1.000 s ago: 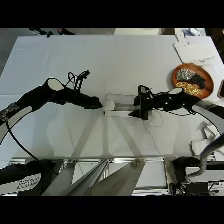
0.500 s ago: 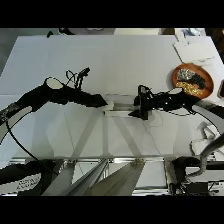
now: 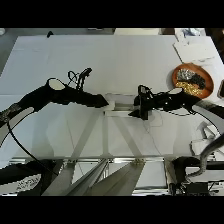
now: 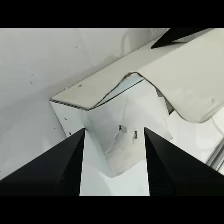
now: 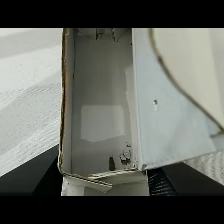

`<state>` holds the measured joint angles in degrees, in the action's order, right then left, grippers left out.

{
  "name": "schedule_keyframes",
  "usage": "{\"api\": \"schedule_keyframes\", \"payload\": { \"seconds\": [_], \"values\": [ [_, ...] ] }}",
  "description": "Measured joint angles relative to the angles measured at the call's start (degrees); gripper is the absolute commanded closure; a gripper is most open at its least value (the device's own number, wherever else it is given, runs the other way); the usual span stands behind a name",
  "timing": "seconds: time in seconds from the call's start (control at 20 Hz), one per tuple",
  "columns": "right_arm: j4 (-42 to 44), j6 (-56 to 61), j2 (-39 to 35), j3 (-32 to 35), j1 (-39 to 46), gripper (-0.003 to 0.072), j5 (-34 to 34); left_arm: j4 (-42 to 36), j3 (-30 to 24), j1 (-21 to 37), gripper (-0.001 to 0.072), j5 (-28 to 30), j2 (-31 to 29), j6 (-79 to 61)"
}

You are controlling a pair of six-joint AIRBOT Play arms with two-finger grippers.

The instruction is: Fold the box and place the chain.

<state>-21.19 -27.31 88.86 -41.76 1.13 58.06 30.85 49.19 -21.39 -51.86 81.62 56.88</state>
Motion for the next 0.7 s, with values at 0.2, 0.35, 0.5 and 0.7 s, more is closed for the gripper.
{"api": "schedule_keyframes", "payload": {
  "seconds": [0.2, 0.35, 0.5, 0.7],
  "values": [
    [0.0, 0.0, 0.0, 0.0, 0.0, 0.0225, 0.0, 0.1, 0.0, -0.9, 0.0287, 1.1, 0.0, 0.0],
    [-0.1, 0.0, 0.0, 0.0, 0.0, 0.0225, 0.0, 0.5, 0.0, -1.8, 0.0285, 2.1, 0.0, 0.1],
    [-0.1, 0.0, 0.0, 0.0, 0.0, 0.0225, 0.0, 2.4, 0.0, -2.9, 0.0285, 3.2, 0.0, 0.4],
    [0.1, 0.0, 0.0, 0.0, 0.0, 0.0225, 0.0, 7.8, 0.0, -3.5, 0.0286, 4.1, 0.0, 3.9]
  ]
}}
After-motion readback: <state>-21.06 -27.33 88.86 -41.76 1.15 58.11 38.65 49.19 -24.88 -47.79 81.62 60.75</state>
